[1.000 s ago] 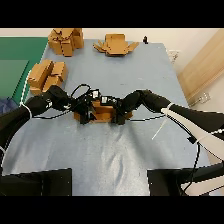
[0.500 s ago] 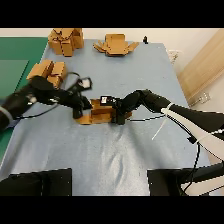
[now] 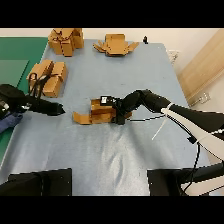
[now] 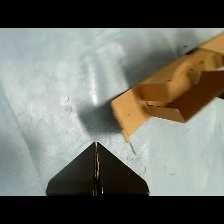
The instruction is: Fold the box.
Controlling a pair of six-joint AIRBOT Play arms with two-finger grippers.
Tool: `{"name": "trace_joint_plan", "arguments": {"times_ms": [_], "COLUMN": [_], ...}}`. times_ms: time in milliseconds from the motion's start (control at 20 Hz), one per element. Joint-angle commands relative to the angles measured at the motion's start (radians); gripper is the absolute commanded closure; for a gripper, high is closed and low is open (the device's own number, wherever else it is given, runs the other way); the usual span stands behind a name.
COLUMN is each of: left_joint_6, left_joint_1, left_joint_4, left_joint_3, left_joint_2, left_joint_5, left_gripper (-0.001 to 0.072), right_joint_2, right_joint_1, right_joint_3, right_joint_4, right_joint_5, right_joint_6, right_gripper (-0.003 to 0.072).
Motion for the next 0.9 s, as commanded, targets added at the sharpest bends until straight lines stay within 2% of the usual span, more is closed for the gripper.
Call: {"name": "trace_joint_plan", "arguments": {"times_ms": [0, 200, 300, 450, 500, 550, 700, 850], "left_joint_6": [-0.18, -0.092, -0.077, -0.01, 0.04, 0.049, 0.077, 0.087], "left_joint_1": [-0.043, -0.124, -0.18, -0.213, -0.208, -0.202, -0.196, -0.207], "left_joint_4": [-0.03, -0.243, -0.259, -0.295, -0.322, -0.327, -0.328, -0.349], "left_joint_3": [-0.027, -0.027, -0.021, 0.021, 0.029, 0.034, 0.034, 0.031], "left_joint_2": [-0.142, -0.259, -0.265, -0.253, -0.236, -0.218, -0.187, -0.187], "left_joint_5": [0.039, 0.044, 0.08, 0.057, 0.041, 0.035, -0.021, -0.01], "left_gripper": [0.0695, 0.0694, 0.0693, 0.069, 0.0527, 0.0433, 0.0434, 0.0432], "right_joint_2": [-0.001, -0.001, -0.001, -0.001, -0.001, -0.001, -0.001, -0.001], "right_joint_1": [0.0, -0.001, -0.001, -0.001, -0.001, -0.001, -0.001, 0.0], "right_joint_3": [0.0, 0.0, 0.0, 0.0, 0.0, 0.0, 0.0, 0.0], "right_joint_4": [0.007, 0.008, 0.008, 0.008, 0.008, 0.008, 0.008, 0.008], "right_joint_5": [0.003, 0.003, 0.003, 0.002, 0.0, 0.0, 0.003, 0.003], "right_joint_6": [0.0, 0.0, 0.0, 0.0, 0.0, 0.0, 0.0, 0.0], "right_gripper": [0.0091, 0.0091, 0.009, 0.0091, 0.0091, 0.0091, 0.0097, 0.0097]}}
